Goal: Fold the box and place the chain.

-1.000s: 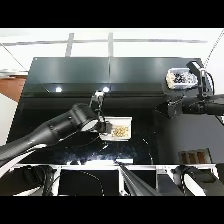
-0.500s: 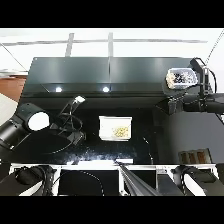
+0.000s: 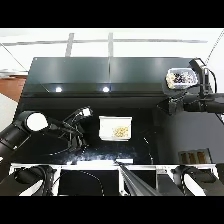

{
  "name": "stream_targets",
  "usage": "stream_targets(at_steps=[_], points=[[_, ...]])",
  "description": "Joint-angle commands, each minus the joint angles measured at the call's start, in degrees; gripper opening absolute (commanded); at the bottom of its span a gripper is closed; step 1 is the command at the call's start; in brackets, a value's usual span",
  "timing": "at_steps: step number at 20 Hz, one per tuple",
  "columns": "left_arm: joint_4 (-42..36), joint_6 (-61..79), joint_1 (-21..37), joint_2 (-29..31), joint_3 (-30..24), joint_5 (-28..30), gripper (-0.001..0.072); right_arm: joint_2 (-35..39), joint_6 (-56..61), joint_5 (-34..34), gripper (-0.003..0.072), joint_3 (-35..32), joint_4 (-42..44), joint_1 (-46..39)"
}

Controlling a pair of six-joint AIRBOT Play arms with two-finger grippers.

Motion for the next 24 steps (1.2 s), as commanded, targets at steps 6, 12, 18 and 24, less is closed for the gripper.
stream_targets(at_steps=[6,12,18,24], points=[[-4.3,15.2,0.2,0.1,-0.3,1.4,0.0706,0.0,0.0,-0.8,0.0712,0.0,-0.4,0.0],[-6.5,16.7,0.7,0.5,-2.1,13.8,0.0691,0.0,0.0,-1.0,0.0713,0.0,-0.4,0.0],[-5.3,18.6,1.0,-1.3,-3.3,16.3,0.0671,0.0,0.0,-0.5,0.0712,0.0,-0.5,0.0],[-7.1,17.1,1.0,-1.4,-3.2,17.4,0.0692,0.0,0.0,-0.5,0.0712,0.0,-0.5,0.0]])
